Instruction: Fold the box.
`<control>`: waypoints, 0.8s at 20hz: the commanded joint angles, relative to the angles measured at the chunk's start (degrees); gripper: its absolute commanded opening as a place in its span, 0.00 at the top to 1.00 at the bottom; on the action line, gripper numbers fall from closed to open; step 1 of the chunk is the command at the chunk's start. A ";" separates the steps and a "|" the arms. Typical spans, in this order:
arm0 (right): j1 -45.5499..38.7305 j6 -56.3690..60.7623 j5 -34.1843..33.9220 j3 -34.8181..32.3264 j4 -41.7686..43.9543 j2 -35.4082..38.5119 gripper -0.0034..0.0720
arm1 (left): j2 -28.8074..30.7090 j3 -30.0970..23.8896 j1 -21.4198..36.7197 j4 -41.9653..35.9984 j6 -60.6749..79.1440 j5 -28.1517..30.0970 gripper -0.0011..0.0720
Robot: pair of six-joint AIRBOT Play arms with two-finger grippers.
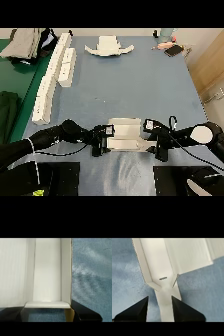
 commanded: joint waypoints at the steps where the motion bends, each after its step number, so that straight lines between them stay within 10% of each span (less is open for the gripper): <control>1: 0.02 -12.41 -7.02 -1.55 3.21 -2.97 0.34 | 0.00 0.04 0.02 0.02 0.00 -0.07 0.29; 5: 0.02 -15.37 -7.85 -1.60 8.35 -4.35 0.38 | 0.00 0.04 0.02 0.00 0.00 -0.07 0.29; 11: 1.86 -15.30 -7.13 -1.60 8.96 -4.39 0.74 | -0.02 0.04 0.02 0.00 0.00 -0.07 0.29; 16: 4.83 -17.18 -12.61 -1.60 10.19 -6.97 0.74 | 0.00 0.04 0.02 0.02 0.00 -0.07 0.29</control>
